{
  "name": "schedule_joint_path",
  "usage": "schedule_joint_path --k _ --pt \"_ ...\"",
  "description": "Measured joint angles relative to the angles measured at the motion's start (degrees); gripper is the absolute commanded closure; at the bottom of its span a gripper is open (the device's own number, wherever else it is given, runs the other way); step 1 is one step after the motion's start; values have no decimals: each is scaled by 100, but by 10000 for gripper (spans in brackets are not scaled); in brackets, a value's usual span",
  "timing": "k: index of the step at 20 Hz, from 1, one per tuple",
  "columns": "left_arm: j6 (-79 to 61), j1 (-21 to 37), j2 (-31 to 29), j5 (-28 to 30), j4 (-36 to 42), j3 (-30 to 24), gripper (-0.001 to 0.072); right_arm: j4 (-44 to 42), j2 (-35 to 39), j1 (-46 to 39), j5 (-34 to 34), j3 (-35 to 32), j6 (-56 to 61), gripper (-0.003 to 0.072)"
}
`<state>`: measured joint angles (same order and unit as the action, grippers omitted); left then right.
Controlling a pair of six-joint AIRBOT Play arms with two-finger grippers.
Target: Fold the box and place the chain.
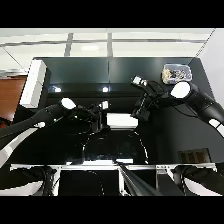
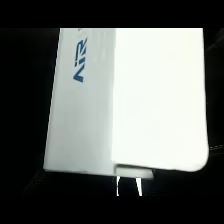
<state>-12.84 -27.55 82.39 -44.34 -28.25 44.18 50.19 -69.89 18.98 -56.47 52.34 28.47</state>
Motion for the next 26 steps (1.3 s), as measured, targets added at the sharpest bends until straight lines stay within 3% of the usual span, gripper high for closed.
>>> schedule_joint_path --k 5,11,12,13,15,26 --pt "2 0 0 2 -2 0 95 -553 -24 13 -125 -111 -999 -18" --pt "2 0 0 2 -2 0 95 -713 -76 13 -181 -173 -1333 -17" --pt "2 0 0 2 -2 0 95 -732 -98 13 -175 -175 -1353 114" --pt "0 0 0 2 -2 0 94 -734 -118 13 -173 -181 -1370 292" --pt "17 0 0 7 0 0 94 -758 -142 13 -177 -188 -1386 450" --pt "-7 0 0 4 -2 0 95 -570 -170 17 -345 -203 -1414 448"
